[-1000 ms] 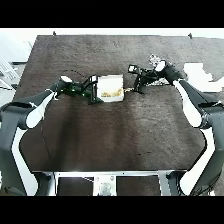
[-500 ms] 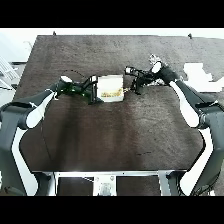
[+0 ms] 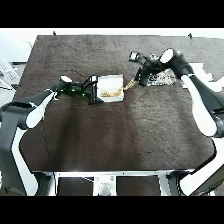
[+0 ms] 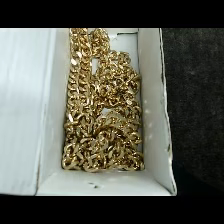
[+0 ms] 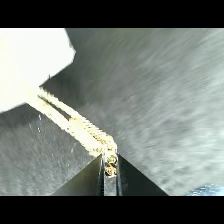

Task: Fold the box and place the chain.

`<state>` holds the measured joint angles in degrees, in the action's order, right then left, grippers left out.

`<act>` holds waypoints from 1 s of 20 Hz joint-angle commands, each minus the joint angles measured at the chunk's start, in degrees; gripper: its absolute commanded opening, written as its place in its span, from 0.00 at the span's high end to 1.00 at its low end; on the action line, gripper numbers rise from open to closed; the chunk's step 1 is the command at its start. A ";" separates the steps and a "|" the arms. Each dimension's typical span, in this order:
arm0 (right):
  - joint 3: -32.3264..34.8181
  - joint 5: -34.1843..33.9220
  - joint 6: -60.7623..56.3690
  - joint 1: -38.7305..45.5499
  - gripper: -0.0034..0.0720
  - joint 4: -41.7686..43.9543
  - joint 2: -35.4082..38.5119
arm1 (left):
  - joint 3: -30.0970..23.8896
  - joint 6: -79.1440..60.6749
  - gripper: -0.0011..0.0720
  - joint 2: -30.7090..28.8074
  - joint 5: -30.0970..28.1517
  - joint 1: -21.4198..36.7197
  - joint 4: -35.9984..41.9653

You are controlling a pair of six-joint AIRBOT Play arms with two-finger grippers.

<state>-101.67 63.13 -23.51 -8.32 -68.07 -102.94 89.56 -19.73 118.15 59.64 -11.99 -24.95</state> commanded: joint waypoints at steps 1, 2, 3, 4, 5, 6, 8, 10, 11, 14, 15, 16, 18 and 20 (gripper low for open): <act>-0.02 4.61 -3.52 -1.01 0.95 3.76 7.02 | 0.00 -0.02 0.42 -0.04 -0.02 0.02 -0.02; -0.02 5.44 -5.14 -1.51 0.95 3.78 8.63 | 0.00 -0.02 0.42 -0.04 -0.02 0.02 -0.02; -0.02 5.57 -6.58 -2.01 0.95 4.04 9.86 | 0.00 -0.02 0.42 -0.04 -0.02 0.02 -0.02; -0.02 5.55 -6.97 -2.62 0.95 5.03 10.64 | 0.00 -0.02 0.42 -0.04 0.00 0.02 -0.02; -0.02 5.55 -6.95 -3.50 0.95 6.73 10.99 | 0.00 -0.02 0.42 -0.04 0.00 0.02 -0.02; 0.00 5.53 -6.93 -4.63 0.95 8.44 11.04 | 0.00 -0.02 0.42 -0.04 -0.02 0.02 -0.02; 0.39 5.14 -6.95 -7.23 0.95 9.01 10.75 | 0.00 -0.04 0.42 -0.04 -0.02 0.02 -0.02; 2.36 1.73 -6.93 -9.97 0.95 9.05 10.16 | 0.00 -0.04 0.42 -0.04 -0.02 0.02 -0.02; 3.89 -0.81 -6.93 -11.08 0.95 8.98 9.75 | 0.00 -0.04 0.42 -0.04 -0.02 0.02 -0.02; 8.31 -7.39 -6.93 -13.66 0.95 9.29 6.71 | 0.00 -0.02 0.42 -0.04 -0.02 0.02 -0.02; 9.46 -9.53 -6.91 -14.32 0.95 9.60 5.18 | 0.00 -0.04 0.42 -0.04 -0.02 0.02 -0.02; 10.23 -11.72 -6.93 -14.93 0.95 9.62 3.04 | 0.00 -0.02 0.42 -0.04 -0.02 0.02 -0.02; 10.47 -14.32 -6.43 -15.63 0.95 9.55 -1.27 | 0.00 -0.02 0.42 -0.04 0.00 0.02 -0.02; 10.45 -15.41 -6.32 -15.56 0.50 9.38 -2.84 | 0.00 -0.02 0.42 -0.04 -0.02 0.02 -0.02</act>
